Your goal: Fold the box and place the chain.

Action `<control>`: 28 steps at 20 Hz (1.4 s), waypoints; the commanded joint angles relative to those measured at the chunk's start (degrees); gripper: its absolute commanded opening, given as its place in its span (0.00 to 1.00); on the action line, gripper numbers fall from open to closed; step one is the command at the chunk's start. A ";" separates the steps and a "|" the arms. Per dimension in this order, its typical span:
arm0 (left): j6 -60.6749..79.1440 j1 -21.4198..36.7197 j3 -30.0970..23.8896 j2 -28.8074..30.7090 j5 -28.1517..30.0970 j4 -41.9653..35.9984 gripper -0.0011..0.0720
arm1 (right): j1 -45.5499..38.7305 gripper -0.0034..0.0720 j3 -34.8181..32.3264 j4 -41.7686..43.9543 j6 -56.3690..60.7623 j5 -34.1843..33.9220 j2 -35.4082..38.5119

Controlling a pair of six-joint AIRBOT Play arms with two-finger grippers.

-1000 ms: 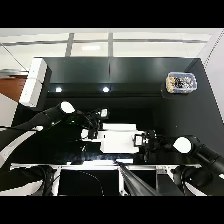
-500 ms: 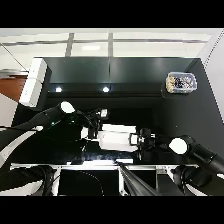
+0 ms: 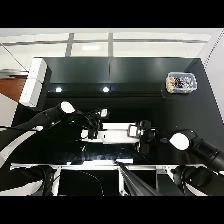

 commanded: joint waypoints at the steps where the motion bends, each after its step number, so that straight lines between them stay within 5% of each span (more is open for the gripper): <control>1: 0.04 0.00 0.00 -0.02 -0.04 0.00 0.06 | -4.26 0.97 1.60 -1.31 1.20 0.66 0.00; 28: 0.04 0.00 0.00 -0.04 0.00 0.00 0.06 | -10.73 0.97 -0.17 20.48 -28.76 7.72 -12.22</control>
